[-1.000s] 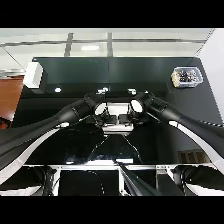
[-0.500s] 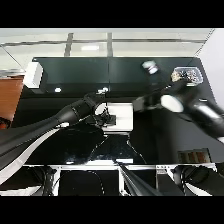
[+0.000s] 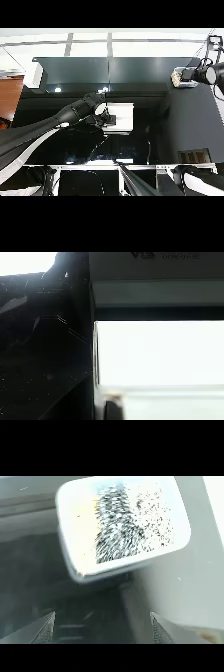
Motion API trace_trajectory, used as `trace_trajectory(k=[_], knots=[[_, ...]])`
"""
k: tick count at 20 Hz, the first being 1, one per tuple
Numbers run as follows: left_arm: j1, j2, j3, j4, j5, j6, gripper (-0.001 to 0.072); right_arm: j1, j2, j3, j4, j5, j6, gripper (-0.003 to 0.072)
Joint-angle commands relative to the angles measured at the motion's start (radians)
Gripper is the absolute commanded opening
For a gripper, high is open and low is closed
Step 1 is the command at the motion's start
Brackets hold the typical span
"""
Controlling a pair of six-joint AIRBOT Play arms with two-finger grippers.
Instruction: Fold the box and place the chain.
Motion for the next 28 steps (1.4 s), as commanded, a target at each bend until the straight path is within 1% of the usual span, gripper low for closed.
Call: trace_trajectory(k=[1,3,4,5,7,9,11,13,14,15,16,17,18,19,20,21,22,24,25,28], knots=[[0.000,0.000,0.000,0.000,0.004,0.002,0.0026,-0.143,-0.256,0.195,0.166,-0.042,-0.133,0.0720],[0.001,0.000,0.000,0.000,0.005,0.002,0.0025,-0.164,-0.420,0.389,0.166,0.088,-0.132,0.0720],[0.000,0.000,0.000,0.000,0.005,0.002,0.0026,-0.169,-0.489,0.472,0.168,0.145,-0.126,0.0619],[0.000,0.000,0.000,0.000,0.005,0.002,0.0025,-0.172,-0.550,0.546,0.176,0.194,-0.126,0.0614],[0.000,0.000,0.000,0.000,0.005,0.002,0.0026,-0.172,-0.626,0.620,0.187,0.233,-0.126,0.0615],[0.000,0.000,0.000,0.000,0.005,0.002,0.0025,-0.172,-0.663,0.632,0.198,0.224,-0.126,0.0614],[0.000,0.000,0.000,0.000,0.005,0.002,0.0025,-0.174,-0.684,0.632,0.248,0.200,-0.130,0.0612],[0.000,0.000,0.000,0.000,0.005,0.002,0.0025,-0.174,-0.697,0.632,0.260,0.196,-0.149,0.0607],[0.000,0.000,0.000,0.000,0.005,0.002,0.0025,-0.174,-0.700,0.632,0.259,0.201,-0.149,0.0549],[0.000,0.000,0.000,0.000,0.005,0.002,0.0025,-0.174,-0.704,0.632,0.249,0.201,-0.149,0.0548],[0.000,0.000,0.000,0.000,0.005,0.002,0.0025,-0.174,-0.705,0.632,0.244,0.196,-0.149,0.0450],[0.000,0.000,0.000,0.000,0.004,0.002,0.0026,-0.174,-0.706,0.632,0.243,0.187,-0.149,0.0428],[0.000,0.000,0.000,0.000,0.004,0.002,0.0025,-0.174,-0.706,0.632,0.243,0.180,-0.149,0.0428],[0.000,0.000,0.000,-0.001,0.004,0.002,0.0025,-0.174,-0.707,0.632,0.236,0.175,-0.149,0.0393],[0.000,0.000,0.000,-0.002,0.004,0.002,0.0025,-0.174,-0.706,0.632,0.232,0.176,-0.148,0.0270],[0.000,0.000,0.000,-0.003,0.004,0.002,0.0025,-0.174,-0.706,0.634,0.232,0.180,-0.148,0.0202],[0.000,0.000,0.000,-0.004,0.004,0.002,0.0025,-0.174,-0.703,0.640,0.232,0.195,-0.148,0.0052],[0.000,0.000,0.000,-0.004,0.005,0.001,0.0026,-0.174,-0.684,0.652,0.232,0.216,-0.152,0.0051],[0.000,0.000,0.000,-0.004,0.005,0.002,0.0025,-0.174,-0.667,0.661,0.229,0.230,-0.155,0.0000],[0.000,0.000,0.000,-0.004,0.004,0.002,0.0025,-0.174,-0.584,0.683,0.230,0.259,-0.222,0.0011]])
